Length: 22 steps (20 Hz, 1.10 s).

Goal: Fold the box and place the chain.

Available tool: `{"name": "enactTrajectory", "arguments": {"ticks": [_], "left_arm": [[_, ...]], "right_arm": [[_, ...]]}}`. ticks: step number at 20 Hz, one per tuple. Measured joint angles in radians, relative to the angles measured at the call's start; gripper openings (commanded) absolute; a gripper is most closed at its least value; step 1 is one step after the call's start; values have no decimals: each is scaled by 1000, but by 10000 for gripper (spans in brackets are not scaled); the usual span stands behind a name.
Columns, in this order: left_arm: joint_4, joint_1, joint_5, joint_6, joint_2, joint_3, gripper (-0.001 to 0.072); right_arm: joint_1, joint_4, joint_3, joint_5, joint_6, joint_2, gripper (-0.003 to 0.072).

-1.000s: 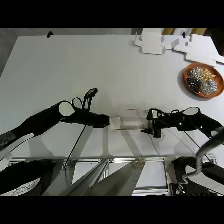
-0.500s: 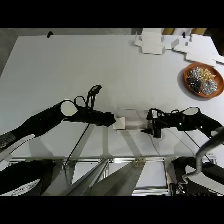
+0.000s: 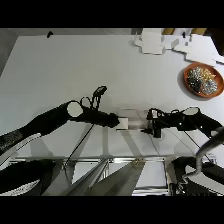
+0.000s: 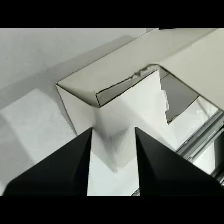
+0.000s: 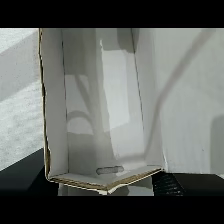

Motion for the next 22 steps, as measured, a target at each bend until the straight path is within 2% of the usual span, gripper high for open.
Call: {"name": "enactTrajectory", "arguments": {"ticks": [6, 18, 22], "left_arm": [[159, -29, -55, -166, -28, 71, 325], [504, -129, -293, -633, -182, 325, 316], [583, -158, -342, -790, -245, 421, 309]], "right_arm": [[0, 0, 0, 0, 0, 0, 396], [0, 0, 0, 0, 0, 0, 396], [0, 0, 0, 0, 0, 0, 396]]}}
